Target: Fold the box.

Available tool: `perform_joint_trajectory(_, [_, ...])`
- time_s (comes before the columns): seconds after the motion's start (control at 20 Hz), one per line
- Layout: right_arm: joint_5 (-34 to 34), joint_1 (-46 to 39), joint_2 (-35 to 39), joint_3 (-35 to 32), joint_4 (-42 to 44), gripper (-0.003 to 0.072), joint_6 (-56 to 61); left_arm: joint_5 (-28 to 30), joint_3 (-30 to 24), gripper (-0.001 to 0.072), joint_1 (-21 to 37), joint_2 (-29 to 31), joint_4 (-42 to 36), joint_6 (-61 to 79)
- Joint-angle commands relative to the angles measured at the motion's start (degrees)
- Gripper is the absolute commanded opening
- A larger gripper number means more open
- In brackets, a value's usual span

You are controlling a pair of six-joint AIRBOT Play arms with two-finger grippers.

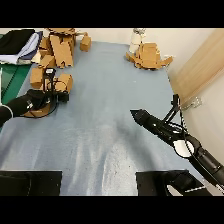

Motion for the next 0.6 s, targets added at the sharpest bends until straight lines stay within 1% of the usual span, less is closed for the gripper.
perform_joint_trajectory(0.0, [-0.04,0.00,0.07,0.07,-0.04,0.0004,0.02,1.44,4.46,0.0531,0.66,-3.96,-0.24,-2.05])
perform_joint_trajectory(0.1, [-0.04,0.00,0.07,0.07,-0.04,0.0004,0.02,3.02,5.64,0.0531,1.73,-5.42,-0.39,-2.29])
perform_joint_trajectory(0.3, [-0.04,0.00,0.07,0.07,-0.15,0.0004,0.02,2.89,6.67,0.0531,5.44,-6.08,-1.95,-2.54])
perform_joint_trajectory(0.35, [-0.07,0.00,0.07,0.07,-0.15,0.0005,0.02,2.60,6.67,0.0531,5.90,-6.08,-1.95,-2.54])
perform_joint_trajectory(0.55, [-0.46,0.00,0.07,0.07,-0.15,0.0005,0.02,-1.68,6.67,0.0532,5.70,-6.08,-1.31,-1.81])
